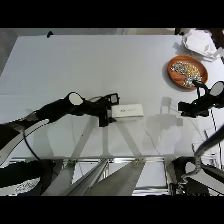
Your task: Fold the box and place the chain.
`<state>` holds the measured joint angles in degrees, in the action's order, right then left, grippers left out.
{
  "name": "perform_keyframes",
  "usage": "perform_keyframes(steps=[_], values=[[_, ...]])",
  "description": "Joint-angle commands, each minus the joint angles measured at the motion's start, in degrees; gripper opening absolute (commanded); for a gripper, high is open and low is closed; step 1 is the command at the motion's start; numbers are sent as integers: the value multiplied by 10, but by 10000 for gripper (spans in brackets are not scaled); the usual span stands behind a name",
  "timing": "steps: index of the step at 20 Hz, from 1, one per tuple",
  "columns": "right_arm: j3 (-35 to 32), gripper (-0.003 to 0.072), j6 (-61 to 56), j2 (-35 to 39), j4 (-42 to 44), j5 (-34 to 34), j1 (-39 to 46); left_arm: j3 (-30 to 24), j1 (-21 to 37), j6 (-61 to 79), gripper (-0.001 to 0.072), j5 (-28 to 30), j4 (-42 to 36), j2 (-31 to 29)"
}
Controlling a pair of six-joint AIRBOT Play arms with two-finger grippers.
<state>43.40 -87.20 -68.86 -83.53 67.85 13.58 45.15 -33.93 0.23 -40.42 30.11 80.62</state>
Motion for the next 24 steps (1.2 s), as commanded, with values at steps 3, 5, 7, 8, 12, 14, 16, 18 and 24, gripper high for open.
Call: perform_keyframes(steps=[3,5,7,8,12,14,16,18,24], values=[[0,18,0,0,0,2,0,1,70,-147,0,58,102,-96],[0,18,0,0,0,2,0,1,105,-233,0,57,173,-125],[0,18,0,0,-1,2,0,1,142,-351,0,57,265,-153],[0,18,0,0,0,2,0,1,163,-419,0,54,318,-167],[0,18,0,0,0,2,0,1,258,-612,0,25,459,-215],[0,18,0,0,0,2,0,1,310,-642,0,-2,480,-229],[0,18,0,0,0,2,0,1,359,-660,0,-43,495,-230],[0,18,0,0,0,2,0,-2,403,-665,0,-85,510,-228],[0,18,0,0,0,2,0,-51,492,-665,1,-128,520,-222]])
